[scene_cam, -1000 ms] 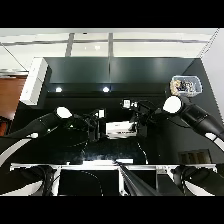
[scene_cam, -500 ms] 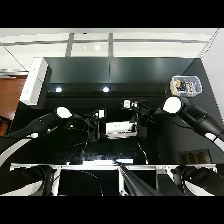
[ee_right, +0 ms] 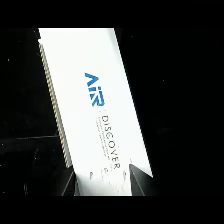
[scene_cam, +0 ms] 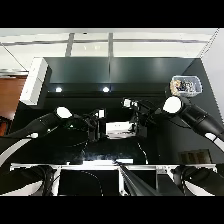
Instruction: Fold the box and place the chain.
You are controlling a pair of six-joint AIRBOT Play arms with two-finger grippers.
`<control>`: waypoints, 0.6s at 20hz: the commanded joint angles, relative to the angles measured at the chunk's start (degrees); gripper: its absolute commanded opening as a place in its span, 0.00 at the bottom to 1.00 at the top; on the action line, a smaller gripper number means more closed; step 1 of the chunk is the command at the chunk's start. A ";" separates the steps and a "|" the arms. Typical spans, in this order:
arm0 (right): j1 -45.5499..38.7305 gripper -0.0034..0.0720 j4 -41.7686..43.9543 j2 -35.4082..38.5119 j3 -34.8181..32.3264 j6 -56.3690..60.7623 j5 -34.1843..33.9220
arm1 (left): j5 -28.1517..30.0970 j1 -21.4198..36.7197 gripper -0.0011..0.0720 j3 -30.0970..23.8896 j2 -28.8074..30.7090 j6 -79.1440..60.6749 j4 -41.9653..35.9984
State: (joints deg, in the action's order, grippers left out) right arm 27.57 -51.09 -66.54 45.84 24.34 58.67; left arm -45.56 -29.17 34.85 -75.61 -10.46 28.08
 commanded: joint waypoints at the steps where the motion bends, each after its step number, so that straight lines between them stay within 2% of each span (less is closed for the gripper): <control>1: 0.04 0.57 -0.22 0.04 0.04 0.81 1.33 | 0.02 -0.02 0.56 -0.04 -0.02 0.02 0.00; 7: 0.04 0.57 -2.58 0.04 0.04 1.11 1.20 | 0.02 -0.02 0.56 -0.04 -0.02 0.02 0.00; 9: 0.04 0.76 -2.73 0.04 0.04 1.95 1.20 | 0.02 -0.02 0.56 -0.04 -0.02 0.02 0.00; 12: 0.04 0.75 -2.75 0.04 0.04 2.03 1.07 | 0.02 -0.02 0.56 -0.04 -0.02 0.02 0.00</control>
State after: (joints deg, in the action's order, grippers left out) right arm 27.57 -53.32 -66.54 45.84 25.96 59.88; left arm -45.56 -29.17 34.85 -75.61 -10.39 28.08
